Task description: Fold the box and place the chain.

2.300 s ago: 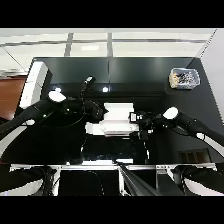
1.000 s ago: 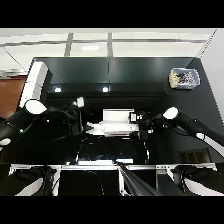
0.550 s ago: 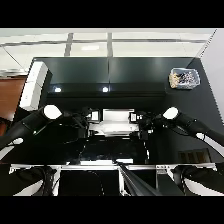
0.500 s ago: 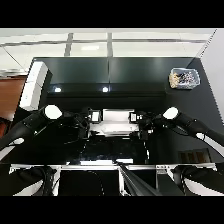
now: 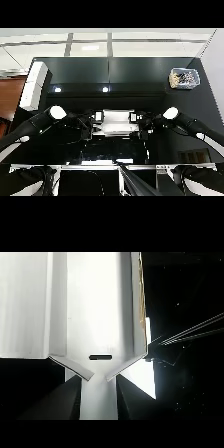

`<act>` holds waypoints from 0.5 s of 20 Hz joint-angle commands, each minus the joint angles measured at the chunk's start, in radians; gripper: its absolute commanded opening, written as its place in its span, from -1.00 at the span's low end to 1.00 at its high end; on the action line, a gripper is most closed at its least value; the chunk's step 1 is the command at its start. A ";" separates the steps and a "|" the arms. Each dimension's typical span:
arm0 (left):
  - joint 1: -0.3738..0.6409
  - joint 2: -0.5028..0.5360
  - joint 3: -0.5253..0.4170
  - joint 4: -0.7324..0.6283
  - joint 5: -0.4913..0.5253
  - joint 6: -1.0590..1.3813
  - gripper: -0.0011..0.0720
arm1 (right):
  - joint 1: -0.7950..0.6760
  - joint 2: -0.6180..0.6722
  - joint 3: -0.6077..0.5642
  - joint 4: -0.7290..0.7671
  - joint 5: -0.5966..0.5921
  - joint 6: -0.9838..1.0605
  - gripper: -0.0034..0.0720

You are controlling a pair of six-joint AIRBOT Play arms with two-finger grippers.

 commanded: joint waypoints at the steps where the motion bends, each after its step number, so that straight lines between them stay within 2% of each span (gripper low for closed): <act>1: -0.004 -0.006 0.001 -0.032 0.012 -0.002 -0.28 | 0.000 0.000 0.000 0.000 0.000 0.000 -0.30; 7: -0.072 -0.037 0.001 -0.090 0.078 -0.004 -0.28 | 0.000 0.000 0.000 0.000 0.000 0.000 -0.30; 8: -0.076 -0.041 0.001 -0.111 0.083 -0.005 -0.42 | 0.000 0.000 0.000 0.000 0.000 0.000 -0.30; 9: -0.076 -0.045 0.001 -0.140 0.081 -0.006 -0.64 | 0.000 0.000 0.000 0.000 0.000 0.000 -0.30; 10: -0.076 -0.048 0.001 -0.150 0.081 -0.006 -0.66 | 0.000 0.000 0.000 0.000 0.000 0.000 -0.30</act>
